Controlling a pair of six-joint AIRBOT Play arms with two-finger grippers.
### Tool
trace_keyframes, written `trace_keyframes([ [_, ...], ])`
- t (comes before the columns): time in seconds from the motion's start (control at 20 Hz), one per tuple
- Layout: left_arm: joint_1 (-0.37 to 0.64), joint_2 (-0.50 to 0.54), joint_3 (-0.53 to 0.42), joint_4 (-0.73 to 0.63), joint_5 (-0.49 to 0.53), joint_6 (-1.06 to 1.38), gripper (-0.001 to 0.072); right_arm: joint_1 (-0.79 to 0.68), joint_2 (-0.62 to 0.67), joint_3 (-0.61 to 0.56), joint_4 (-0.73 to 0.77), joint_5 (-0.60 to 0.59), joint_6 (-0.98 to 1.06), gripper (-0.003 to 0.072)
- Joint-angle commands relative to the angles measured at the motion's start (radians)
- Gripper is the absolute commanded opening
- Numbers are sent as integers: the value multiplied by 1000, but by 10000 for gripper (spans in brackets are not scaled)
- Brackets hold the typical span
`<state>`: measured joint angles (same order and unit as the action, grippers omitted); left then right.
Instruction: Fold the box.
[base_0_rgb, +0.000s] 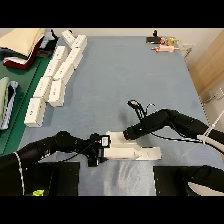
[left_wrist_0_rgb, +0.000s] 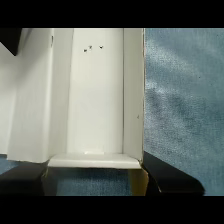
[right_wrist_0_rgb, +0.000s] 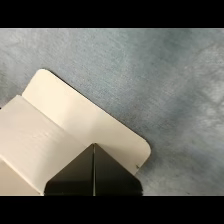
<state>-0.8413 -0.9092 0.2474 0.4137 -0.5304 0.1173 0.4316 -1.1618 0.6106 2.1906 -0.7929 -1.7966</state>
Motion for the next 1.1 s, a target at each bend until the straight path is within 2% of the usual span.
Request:
trace_keyframes([
  [0.0, -1, -1, 1, 1, -1, 2, 411, 1, -6, 1, -2, -11, -2, 1],
  [0.5, -1, -1, 1, 1, -1, 2, 411, 0, 25, 11, -3, -39, -1, 1],
  [0.75, -1, -1, 1, 1, -1, 2, 411, 0, 180, 76, -103, -89, 12, 1],
  [1.05, -1, -1, 1, 1, -1, 2, 411, 1, 394, 67, -261, -318, -32, 0],
])
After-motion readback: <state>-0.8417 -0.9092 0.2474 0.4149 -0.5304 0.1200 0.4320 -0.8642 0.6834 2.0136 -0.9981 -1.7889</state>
